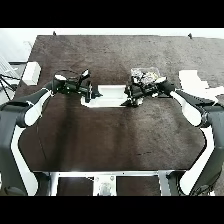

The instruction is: Fold the box and place the chain.

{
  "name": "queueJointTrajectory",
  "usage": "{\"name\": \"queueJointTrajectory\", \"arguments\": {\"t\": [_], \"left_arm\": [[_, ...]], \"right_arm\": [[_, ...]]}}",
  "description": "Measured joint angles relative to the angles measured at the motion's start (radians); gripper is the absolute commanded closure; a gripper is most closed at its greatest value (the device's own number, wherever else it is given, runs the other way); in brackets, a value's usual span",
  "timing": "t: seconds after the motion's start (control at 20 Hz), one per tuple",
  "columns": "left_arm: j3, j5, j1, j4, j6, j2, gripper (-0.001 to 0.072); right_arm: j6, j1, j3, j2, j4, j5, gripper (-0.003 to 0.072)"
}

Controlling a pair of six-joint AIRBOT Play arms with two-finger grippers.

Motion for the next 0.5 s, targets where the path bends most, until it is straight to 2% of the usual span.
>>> {"name": "queueJointTrajectory", "arguments": {"t": [0.5], "left_arm": [[0.000, 0.000, 0.000, 0.000, 0.000, 0.000, 0.0689]], "right_arm": [[0.020, 0.000, 0.057, -0.041, -0.013, 0.009, 0.0077]]}}
